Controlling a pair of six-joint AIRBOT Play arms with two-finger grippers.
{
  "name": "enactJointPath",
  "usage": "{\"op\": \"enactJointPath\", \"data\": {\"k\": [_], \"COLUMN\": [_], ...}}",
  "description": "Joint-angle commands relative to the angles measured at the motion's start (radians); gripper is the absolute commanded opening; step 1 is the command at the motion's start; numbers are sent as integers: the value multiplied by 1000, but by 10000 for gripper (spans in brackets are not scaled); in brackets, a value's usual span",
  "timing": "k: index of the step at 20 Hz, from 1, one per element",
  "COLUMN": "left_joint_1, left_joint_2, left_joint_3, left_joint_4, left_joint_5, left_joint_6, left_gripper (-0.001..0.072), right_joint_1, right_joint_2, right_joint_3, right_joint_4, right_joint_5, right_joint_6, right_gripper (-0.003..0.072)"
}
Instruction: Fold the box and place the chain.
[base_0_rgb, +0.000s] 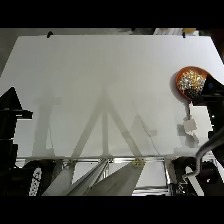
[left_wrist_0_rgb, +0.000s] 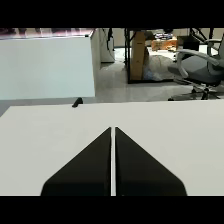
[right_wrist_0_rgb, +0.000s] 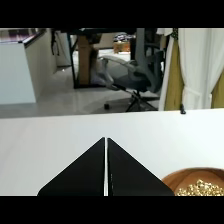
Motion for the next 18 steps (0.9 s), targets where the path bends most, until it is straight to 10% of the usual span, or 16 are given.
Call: {"op": "enactJointPath", "data": {"k": [1,18], "left_joint_1": [1,1], "left_joint_2": [0,0], "left_joint_3": [1,1], "left_joint_4": [0,0], "left_joint_5": [0,0], "left_joint_6": [0,0], "left_gripper": [29,29], "right_joint_1": [0,0], "right_joint_2": [1,1], "right_joint_3": [-1,-1], "right_joint_4": [0,-37], "right_joint_5": [0,6], "right_joint_6": [0,1], "right_gripper": [18,18]}}
